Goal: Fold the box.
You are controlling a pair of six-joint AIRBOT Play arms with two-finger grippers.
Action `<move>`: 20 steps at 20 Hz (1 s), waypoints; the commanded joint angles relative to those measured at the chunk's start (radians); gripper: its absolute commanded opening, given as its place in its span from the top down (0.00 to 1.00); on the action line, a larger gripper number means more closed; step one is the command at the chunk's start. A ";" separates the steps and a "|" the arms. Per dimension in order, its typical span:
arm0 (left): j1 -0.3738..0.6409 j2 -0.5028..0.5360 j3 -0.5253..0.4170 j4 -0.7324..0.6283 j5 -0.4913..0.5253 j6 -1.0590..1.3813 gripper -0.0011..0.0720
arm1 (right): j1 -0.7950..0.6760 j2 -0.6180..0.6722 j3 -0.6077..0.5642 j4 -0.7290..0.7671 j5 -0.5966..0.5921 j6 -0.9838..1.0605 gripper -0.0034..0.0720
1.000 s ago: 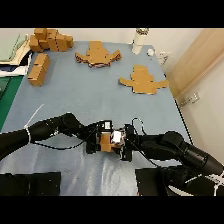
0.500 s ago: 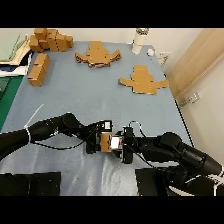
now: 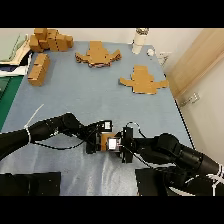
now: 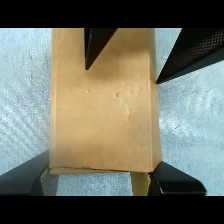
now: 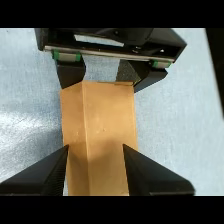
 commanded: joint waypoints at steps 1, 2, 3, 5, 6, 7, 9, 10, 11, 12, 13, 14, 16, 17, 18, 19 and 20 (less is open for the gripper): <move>0.001 0.000 0.001 0.000 0.000 0.000 0.41 | 0.014 -0.001 0.000 -0.027 0.001 0.010 0.28; 0.001 0.000 0.001 0.000 0.000 0.000 0.41 | 0.014 -0.001 0.000 -0.029 0.001 0.010 0.29; 0.001 0.000 0.001 0.000 0.000 0.000 0.41 | 0.014 -0.001 0.001 -0.035 0.001 0.010 0.34; 0.001 0.000 0.001 0.000 0.000 0.000 0.41 | 0.014 -0.001 0.003 -0.053 0.001 0.009 0.39; 0.001 0.000 0.001 0.000 0.000 0.000 0.41 | 0.014 0.000 0.004 -0.066 0.002 0.010 0.39; 0.001 0.000 0.001 0.000 0.000 0.000 0.41 | 0.014 0.000 0.008 -0.077 0.000 0.010 0.39; 0.001 0.000 0.001 0.000 0.000 0.000 0.41 | 0.014 0.000 0.019 -0.087 -0.002 0.009 0.40; 0.001 0.000 0.001 0.000 0.000 0.000 0.41 | 0.014 0.000 0.025 -0.087 -0.002 0.009 0.40; 0.001 0.000 0.001 0.000 0.000 0.000 0.41 | 0.014 0.000 0.031 -0.087 -0.004 0.009 0.40; 0.001 0.000 0.001 0.000 0.000 0.000 0.41 | 0.014 0.000 0.037 -0.087 -0.004 0.009 0.40; 0.001 0.000 0.001 0.000 0.000 0.000 0.41 | 0.014 0.000 0.042 -0.087 -0.004 0.009 0.40; 0.001 0.000 0.001 0.000 0.000 0.000 0.41 | 0.014 0.000 0.047 -0.087 -0.004 0.009 0.40; 0.001 0.000 0.001 0.000 0.000 0.000 0.41 | 0.014 0.000 0.055 -0.087 -0.004 0.009 0.40; 0.001 0.000 0.001 0.000 0.000 0.000 0.41 | 0.014 0.000 0.057 -0.087 -0.004 0.009 0.40; 0.001 0.000 0.001 0.000 0.000 0.000 0.41 | 0.014 0.000 0.056 -0.087 -0.004 0.009 0.40; 0.001 0.000 0.001 0.000 0.000 0.000 0.41 | 0.014 0.000 0.056 -0.087 -0.004 0.009 0.40; 0.001 0.000 0.001 0.000 0.000 0.000 0.41 | 0.013 0.000 0.056 -0.087 -0.004 0.009 0.40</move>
